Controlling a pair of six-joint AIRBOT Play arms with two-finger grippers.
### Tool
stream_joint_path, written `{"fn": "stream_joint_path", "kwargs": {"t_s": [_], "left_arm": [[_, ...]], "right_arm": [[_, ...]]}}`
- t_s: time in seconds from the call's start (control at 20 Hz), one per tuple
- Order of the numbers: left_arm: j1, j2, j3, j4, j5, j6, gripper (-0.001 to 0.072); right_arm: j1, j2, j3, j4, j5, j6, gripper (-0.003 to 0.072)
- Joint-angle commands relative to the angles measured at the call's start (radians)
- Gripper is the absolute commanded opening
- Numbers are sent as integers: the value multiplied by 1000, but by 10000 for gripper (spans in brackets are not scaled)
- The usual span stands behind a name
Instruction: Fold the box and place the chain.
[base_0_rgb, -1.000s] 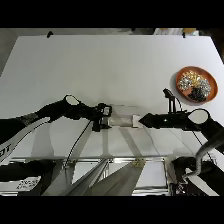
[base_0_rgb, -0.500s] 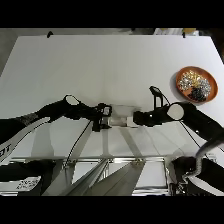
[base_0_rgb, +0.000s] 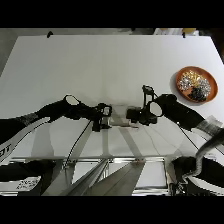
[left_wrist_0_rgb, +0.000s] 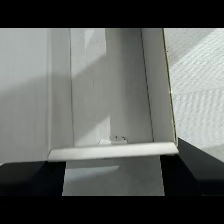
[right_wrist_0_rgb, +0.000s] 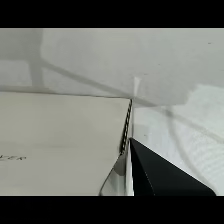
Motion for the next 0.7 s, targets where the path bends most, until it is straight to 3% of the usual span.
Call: {"fn": "stream_joint_path", "kwargs": {"t_s": [0.0,0.45,0.6,0.65], "left_arm": [[0,1,1,0,0,-1,252],[0,1,1,0,0,-1,252],[0,1,1,0,0,-1,252],[0,1,1,0,0,-1,252]], "right_arm": [[25,-34,46,-82,44,95,312],[81,-88,46,-103,68,99,309],[80,-89,46,-112,75,85,238],[80,-89,46,-113,75,68,181]]}}
